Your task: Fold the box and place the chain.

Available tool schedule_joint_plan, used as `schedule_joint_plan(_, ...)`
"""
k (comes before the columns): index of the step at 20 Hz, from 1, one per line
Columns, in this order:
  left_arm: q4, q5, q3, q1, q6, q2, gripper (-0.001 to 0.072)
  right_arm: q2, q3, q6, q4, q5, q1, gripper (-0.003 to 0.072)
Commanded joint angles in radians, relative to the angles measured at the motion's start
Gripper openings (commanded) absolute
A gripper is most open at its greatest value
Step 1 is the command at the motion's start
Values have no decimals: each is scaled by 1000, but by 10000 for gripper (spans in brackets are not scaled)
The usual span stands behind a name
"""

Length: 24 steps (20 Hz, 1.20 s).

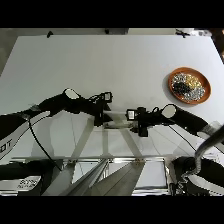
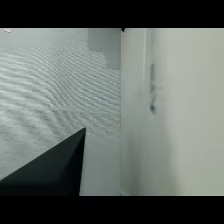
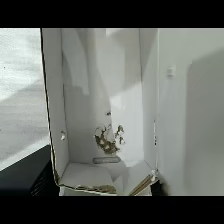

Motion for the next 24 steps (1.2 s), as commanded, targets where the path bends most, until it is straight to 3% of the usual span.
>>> schedule_joint_plan(1,24,2,1,2,2,22,421,1,0,10,0,17,0,398)
schedule_joint_plan(5,119,0,1,17,-41,81,420,1,0,48,0,18,0,399)
schedule_joint_plan(8,162,-33,1,85,-102,132,435,1,0,55,0,18,0,399)
schedule_joint_plan(14,162,-279,1,283,-127,278,426,1,0,54,0,18,0,399)
schedule_joint_plan(15,162,-330,1,301,-137,300,383,1,0,54,0,16,0,399)
schedule_joint_plan(17,161,-459,1,308,-154,330,24,1,0,54,0,16,0,399)
schedule_joint_plan(19,132,-580,0,275,-172,330,2,1,0,54,0,16,0,399)
schedule_joint_plan(20,132,-593,-2,244,-204,330,2,1,0,54,0,16,0,399)
schedule_joint_plan(22,132,-563,-5,156,-230,328,3,1,0,54,0,16,0,399)
schedule_joint_plan(24,111,-467,-5,56,-230,328,4,1,0,54,0,16,0,399)
